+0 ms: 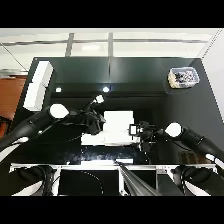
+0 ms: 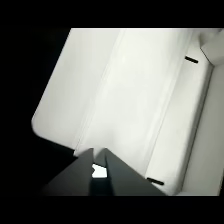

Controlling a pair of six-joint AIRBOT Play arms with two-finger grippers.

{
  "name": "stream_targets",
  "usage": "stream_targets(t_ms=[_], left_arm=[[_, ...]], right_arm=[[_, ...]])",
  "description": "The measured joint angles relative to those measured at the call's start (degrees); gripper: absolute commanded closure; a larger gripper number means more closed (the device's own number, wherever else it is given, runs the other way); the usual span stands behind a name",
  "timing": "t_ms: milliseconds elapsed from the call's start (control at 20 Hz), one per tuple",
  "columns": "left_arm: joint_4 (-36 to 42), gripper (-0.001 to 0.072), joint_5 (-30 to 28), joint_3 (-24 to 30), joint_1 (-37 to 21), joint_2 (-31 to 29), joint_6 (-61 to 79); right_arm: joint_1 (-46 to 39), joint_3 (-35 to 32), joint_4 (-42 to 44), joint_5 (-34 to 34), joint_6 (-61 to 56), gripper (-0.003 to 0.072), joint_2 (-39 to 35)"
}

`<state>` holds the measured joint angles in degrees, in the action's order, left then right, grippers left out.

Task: Fold the box and place the chain.

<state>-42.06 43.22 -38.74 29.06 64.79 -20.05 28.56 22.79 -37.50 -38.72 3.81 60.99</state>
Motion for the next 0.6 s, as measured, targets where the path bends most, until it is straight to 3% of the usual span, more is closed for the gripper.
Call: stream_targets(t_ms=[50, 300, 450, 600], left_arm=[[-1.84, -0.0003, 2.21, 0.0, -1.18, -2.14, 0.0], [-11.8, -0.0002, 11.54, 1.51, -3.5, -7.65, 1.18], [-10.93, -0.0002, 10.4, 5.53, -2.23, -8.0, 5.77], [-5.86, 0.0002, 4.5, 9.46, 0.83, -7.41, 10.29]], right_arm=[[0.0, 0.0, 0.0, 0.0, -0.02, 0.0164, 0.0], [0.0, 0.0, 0.0, 0.0, -0.13, 0.0163, 0.0], [0.0, 0.0, 0.0, 0.07, -0.13, 0.0164, 0.0], [0.0, 0.0, 0.0, 0.2, -0.11, 0.0163, 0.0]])
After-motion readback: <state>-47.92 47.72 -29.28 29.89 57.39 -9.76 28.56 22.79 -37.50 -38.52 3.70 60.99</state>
